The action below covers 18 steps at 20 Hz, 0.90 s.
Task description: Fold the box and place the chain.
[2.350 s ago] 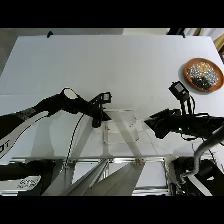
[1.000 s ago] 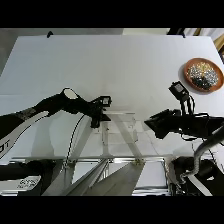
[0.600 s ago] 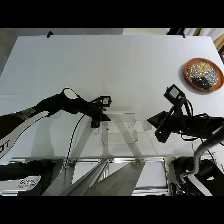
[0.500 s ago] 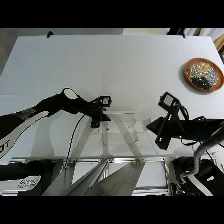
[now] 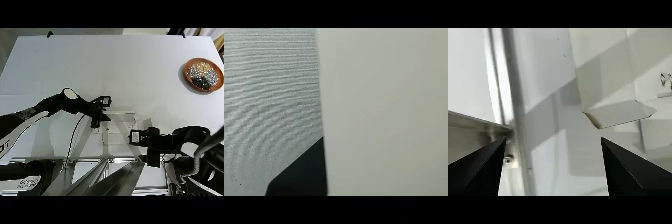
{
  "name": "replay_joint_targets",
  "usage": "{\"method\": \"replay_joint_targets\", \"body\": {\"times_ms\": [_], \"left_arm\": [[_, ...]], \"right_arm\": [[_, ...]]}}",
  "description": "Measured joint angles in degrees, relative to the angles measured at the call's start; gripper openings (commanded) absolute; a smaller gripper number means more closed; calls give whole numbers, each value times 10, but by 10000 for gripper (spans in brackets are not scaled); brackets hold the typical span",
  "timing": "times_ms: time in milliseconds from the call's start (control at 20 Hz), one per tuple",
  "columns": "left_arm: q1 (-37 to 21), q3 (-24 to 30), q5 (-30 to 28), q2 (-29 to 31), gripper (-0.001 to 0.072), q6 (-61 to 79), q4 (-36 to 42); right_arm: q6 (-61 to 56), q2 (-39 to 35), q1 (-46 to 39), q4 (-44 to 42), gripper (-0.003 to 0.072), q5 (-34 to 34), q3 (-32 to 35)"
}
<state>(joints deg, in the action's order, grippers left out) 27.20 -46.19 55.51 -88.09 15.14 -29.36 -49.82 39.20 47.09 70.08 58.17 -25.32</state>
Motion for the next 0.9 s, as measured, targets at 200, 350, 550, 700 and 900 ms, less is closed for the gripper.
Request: {"method": "replay_joint_targets", "body": {"times_ms": [200,350,550,700,900], "left_arm": [[0,0,0,0,12,0,0],[0,0,0,0,12,0,0],[0,0,0,0,12,0,0],[0,0,0,0,12,0,0],[0,0,0,0,12,0,0]], "right_arm": [[2,25,18,68,650,-119,39],[2,35,23,94,649,-218,67],[2,44,24,107,648,-300,88],[3,47,27,110,648,-321,93],[3,48,53,113,648,-322,97]]}}
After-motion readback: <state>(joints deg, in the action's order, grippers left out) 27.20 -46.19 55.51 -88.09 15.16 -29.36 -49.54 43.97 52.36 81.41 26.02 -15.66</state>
